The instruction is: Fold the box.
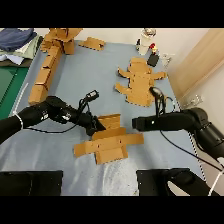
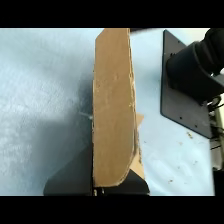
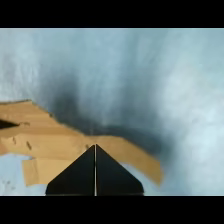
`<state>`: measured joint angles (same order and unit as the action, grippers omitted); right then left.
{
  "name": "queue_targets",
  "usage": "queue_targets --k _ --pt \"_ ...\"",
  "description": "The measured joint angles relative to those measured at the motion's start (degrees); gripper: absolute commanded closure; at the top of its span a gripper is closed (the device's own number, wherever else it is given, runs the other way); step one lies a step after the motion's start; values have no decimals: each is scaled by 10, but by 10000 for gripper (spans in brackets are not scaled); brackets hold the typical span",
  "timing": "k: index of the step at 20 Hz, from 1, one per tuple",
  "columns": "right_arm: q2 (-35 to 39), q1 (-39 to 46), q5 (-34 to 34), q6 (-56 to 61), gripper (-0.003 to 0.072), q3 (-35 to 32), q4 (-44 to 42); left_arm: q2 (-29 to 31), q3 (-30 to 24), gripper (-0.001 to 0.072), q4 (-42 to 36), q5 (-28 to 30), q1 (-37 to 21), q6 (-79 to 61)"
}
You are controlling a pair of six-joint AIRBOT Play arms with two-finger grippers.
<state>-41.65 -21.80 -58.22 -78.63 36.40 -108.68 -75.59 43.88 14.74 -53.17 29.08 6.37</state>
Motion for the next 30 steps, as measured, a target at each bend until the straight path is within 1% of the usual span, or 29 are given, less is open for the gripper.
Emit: queue_targets --k 4,6,9,13,17,30 --pt "5 -48 29 54 684 -73 -17 5 -1 698 -10 41 26 -55" --pt "1 -59 53 69 684 -101 -19 6 -4 698 -13 49 32 -72" --pt "-6 -67 81 87 684 -122 -4 7 -12 699 -15 52 36 -90" --pt "-10 -70 98 129 684 -131 49 7 -27 699 -17 51 38 -108" --pt "-11 -71 104 153 684 -133 75 7 -39 698 -18 48 38 -127" --pt "-11 -71 145 171 684 -125 96 4 -52 698 -31 31 38 -197"
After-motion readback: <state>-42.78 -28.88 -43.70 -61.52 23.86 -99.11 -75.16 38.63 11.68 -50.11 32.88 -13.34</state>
